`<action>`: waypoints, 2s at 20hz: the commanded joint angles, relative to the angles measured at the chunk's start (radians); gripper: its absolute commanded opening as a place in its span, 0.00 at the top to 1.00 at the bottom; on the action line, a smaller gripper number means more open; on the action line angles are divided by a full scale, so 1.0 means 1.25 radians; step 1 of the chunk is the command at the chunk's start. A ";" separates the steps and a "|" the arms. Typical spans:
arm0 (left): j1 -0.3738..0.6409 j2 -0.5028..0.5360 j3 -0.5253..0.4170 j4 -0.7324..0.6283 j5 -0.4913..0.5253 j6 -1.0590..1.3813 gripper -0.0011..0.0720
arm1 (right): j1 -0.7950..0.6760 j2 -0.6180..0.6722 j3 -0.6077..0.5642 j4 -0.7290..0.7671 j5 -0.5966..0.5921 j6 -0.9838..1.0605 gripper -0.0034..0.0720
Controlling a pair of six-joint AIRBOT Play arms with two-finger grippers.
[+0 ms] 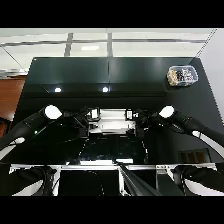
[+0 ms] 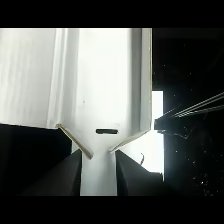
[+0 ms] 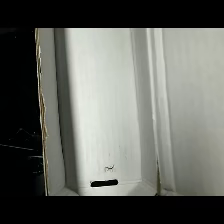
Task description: Fold the box and place the chain.
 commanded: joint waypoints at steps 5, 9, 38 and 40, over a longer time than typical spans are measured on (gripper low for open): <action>-0.020 -0.007 0.001 -0.065 0.005 0.002 0.78 | 0.001 -0.001 0.001 0.000 0.000 0.001 0.78; -0.053 -0.047 0.003 -0.145 0.043 0.002 0.76 | 0.001 -0.001 0.001 0.000 0.000 0.000 0.78; 0.358 0.177 -0.026 0.292 -0.312 -1.101 0.95 | 0.001 -0.001 0.001 0.000 0.000 0.000 0.78; 0.452 0.122 -0.083 0.132 -0.361 -1.100 0.95 | 0.001 -0.001 0.001 0.000 0.000 0.000 0.78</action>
